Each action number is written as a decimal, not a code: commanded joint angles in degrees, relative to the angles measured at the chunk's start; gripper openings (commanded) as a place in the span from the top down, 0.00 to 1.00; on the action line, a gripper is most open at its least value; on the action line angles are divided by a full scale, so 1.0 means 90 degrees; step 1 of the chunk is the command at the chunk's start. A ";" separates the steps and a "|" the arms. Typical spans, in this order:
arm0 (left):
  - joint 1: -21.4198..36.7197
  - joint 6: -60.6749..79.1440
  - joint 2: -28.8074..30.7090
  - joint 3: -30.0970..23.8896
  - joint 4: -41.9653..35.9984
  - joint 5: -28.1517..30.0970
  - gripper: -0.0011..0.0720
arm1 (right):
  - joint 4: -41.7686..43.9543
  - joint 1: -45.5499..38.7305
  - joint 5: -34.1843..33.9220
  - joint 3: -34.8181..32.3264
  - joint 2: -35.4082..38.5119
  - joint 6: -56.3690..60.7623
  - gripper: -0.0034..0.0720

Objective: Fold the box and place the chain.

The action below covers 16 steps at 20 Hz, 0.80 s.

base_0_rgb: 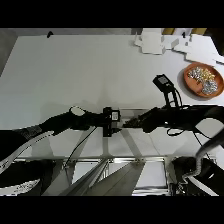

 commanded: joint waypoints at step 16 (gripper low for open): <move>0.0000 0.0000 -0.0002 -0.0002 0.0002 0.0000 0.79 | -0.1032 -0.3368 0.0158 0.0831 -0.1712 -0.0848 0.74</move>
